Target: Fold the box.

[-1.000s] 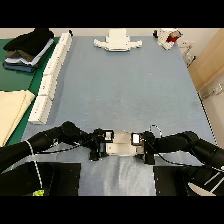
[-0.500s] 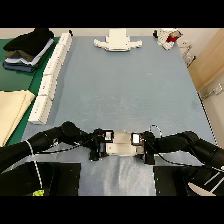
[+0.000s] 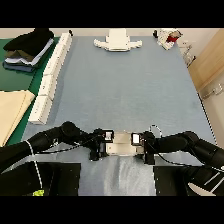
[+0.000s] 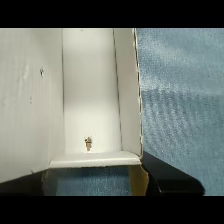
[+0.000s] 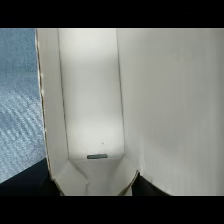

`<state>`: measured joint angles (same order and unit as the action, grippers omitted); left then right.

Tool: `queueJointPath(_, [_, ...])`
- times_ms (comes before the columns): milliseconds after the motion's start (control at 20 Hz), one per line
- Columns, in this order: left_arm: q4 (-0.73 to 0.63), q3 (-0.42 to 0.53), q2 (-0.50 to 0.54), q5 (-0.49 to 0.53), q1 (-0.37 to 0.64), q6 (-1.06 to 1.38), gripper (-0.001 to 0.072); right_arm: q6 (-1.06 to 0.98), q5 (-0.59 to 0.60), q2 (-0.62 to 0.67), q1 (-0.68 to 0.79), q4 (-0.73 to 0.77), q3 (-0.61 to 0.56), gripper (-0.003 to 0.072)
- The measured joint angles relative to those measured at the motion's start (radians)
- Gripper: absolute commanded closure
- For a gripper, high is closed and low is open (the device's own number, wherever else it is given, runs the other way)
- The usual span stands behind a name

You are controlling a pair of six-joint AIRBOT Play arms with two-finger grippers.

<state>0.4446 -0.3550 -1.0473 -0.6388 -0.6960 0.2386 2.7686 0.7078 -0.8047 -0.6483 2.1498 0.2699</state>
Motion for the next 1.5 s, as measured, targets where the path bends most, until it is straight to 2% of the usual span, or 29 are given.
queueJointPath(300, [0.0,0.0,0.0,0.0,0.0,0.0,0.0356,0.0,-0.003,0.0,0.0,0.0,0.0,0.0157])
queueJointPath(350, [0.0,0.0,0.0,0.0,0.0,0.0,0.0356,0.0,-0.003,0.0,0.0,-0.001,0.0,0.0125])
queueJointPath(400, [0.0,0.0,0.0,0.0,0.0,0.0,0.0356,-0.001,-0.006,0.0,0.0,-0.001,0.0,0.0031])
queueJointPath(450, [0.0,0.0,0.0,0.003,0.0,0.0,0.0356,-0.002,-0.016,0.0,0.0,-0.004,0.0,-0.0031])
queueJointPath(850, [0.0,0.0,0.0,0.002,0.0,0.0,0.0356,-0.002,-0.011,0.0,0.001,-0.029,0.002,-0.003])
queueJointPath(1050, [0.0,0.0,0.0,0.001,0.0,0.0,0.0356,-0.02,0.044,0.001,0.001,-0.093,0.023,-0.003])
queueJointPath(1300, [0.0,0.0,0.0,0.001,0.0,0.0,0.0356,-0.19,0.147,0.001,0.001,-0.231,0.102,-0.003])
queueJointPath(1500, [0.0,0.0,0.0,0.0,0.0,0.0,0.0356,-0.381,0.252,0.001,0.001,-0.396,0.17,-0.003])
